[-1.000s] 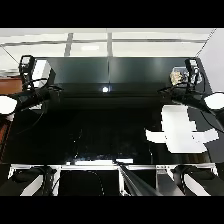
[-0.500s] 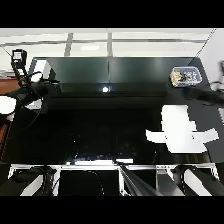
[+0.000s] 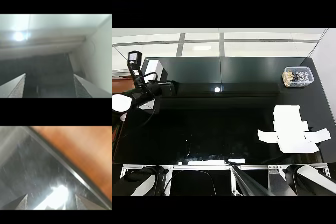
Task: Fold the box and place the chain.
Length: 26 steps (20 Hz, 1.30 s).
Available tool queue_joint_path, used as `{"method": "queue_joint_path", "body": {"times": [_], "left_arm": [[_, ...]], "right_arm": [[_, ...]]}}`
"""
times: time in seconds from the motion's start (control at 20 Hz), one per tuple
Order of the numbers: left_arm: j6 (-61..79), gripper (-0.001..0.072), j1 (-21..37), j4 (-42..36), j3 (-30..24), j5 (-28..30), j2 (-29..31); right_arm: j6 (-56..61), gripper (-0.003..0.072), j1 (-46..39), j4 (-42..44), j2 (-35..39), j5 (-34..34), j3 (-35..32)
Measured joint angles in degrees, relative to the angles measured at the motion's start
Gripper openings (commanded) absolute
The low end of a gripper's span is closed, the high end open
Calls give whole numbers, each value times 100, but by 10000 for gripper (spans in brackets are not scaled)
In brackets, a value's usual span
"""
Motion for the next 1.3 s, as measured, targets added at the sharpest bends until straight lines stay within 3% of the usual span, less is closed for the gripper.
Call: {"method": "queue_joint_path", "body": {"times": [0.15, 0.3, 0.35, 0.4, 0.45, 0.5, 0.7, 1.0, 1.15, 1.3], "left_arm": [[-24, 706, 0, -20, 0, -319, -195], [-76, 706, 0, -33, 0, -538, -310], [-87, 706, 0, -33, 0, -560, -334], [-90, 706, 0, -35, 0, -577, -352], [-103, 706, 0, -33, 0, -603, -363], [-109, 706, 0, -35, 0, -616, -374], [-109, 706, 0, -35, 0, -658, -391], [-114, 706, 0, -44, 0, -678, -393], [-125, 705, -2, -221, 0, -691, -413], [-120, 705, -136, -601, 0, -748, -533]], "right_arm": [[-1027, 720, -26, 9, -452, 835, 26], [-1587, 719, 63, -96, -645, 1241, 9], [-1722, 638, 118, -129, -673, 1342, -31], [-1853, 353, 179, -155, -702, 1410, -72], [-1943, 127, 247, -201, -713, 1432, -101], [-2009, 28, 308, -208, -717, 1440, -120], [-2153, 18, 535, -149, -608, 1547, -155], [-2223, 17, 1425, 1451, -61, 1528, -382], [-2258, 17, 2190, 2302, 402, 1169, -874], [-2529, 17, 3025, 3340, 933, 654, -1773]]}}
